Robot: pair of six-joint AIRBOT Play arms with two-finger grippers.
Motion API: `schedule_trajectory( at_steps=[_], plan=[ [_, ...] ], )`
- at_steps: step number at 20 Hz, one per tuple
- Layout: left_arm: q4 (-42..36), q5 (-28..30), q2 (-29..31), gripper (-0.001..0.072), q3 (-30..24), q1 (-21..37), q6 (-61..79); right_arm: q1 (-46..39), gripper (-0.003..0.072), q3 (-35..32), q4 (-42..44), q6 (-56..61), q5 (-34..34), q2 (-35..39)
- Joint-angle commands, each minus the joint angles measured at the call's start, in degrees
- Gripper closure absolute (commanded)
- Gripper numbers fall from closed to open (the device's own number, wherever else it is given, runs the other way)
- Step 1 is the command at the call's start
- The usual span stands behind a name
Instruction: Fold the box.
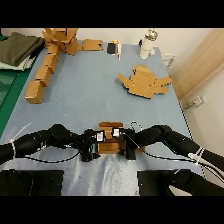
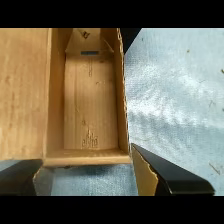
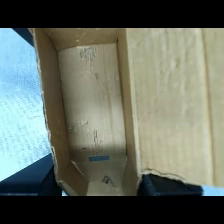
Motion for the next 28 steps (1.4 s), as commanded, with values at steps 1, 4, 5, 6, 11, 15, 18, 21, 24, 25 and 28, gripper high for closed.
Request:
schedule_trajectory(
  at_steps=[1, 4, 5, 6, 11, 15, 18, 21, 24, 25, 28],
  plan=[
    [-0.57, -0.94, -0.28, 0.0016, 0.33, -0.09, 0.37, 0.0, 0.0185, 0.04, 0.04, 0.13, 0.02, -0.04],
    [-0.57, -0.85, -0.44, 0.0017, 0.35, 0.0, 0.37, 0.0, 0.0186, 0.04, 0.04, 0.13, 0.02, -0.04],
    [-0.55, -0.83, -0.74, 0.0016, 0.35, 0.0, 0.37, 0.0, 0.0185, 0.04, 0.04, 0.13, 0.02, -0.04],
    [-0.52, -0.81, -1.11, 0.0017, 0.44, 0.0, 0.33, 0.0, 0.0185, 0.04, 0.04, 0.13, 0.0, -0.04],
    [-0.39, 0.24, -1.46, 0.0255, 0.87, 0.0, 0.33, 0.0, 0.0186, 0.04, 0.04, 0.13, 0.02, -0.04],
    [-0.39, 0.35, -1.46, 0.0255, 0.87, 0.0, 0.35, 0.0, 0.0185, 0.04, 0.04, 0.13, 0.02, -0.04],
    [-0.39, 0.35, -1.46, 0.0255, 0.92, 0.0, 0.33, 0.0, 0.0185, 0.04, 0.04, 0.13, 0.02, -0.04],
    [-0.39, 0.28, -1.44, 0.0255, 0.92, 0.0, 0.31, 0.0, 0.0185, 0.04, 0.04, 0.13, 0.02, -0.04],
    [-0.39, 0.26, -1.46, 0.0256, 0.92, 0.0, 0.17, 0.0, 0.0185, 0.04, 0.04, 0.13, 0.02, -0.04],
    [-0.39, 0.28, -1.44, 0.0256, 0.92, 0.0, 0.13, 0.0, 0.0185, 0.04, 0.04, 0.13, 0.02, -0.04],
    [-0.39, 0.26, -1.44, 0.0256, 0.92, 0.0, 0.13, 0.0, 0.0185, 0.04, 0.04, 0.13, 0.0, -0.04]
  ],
)
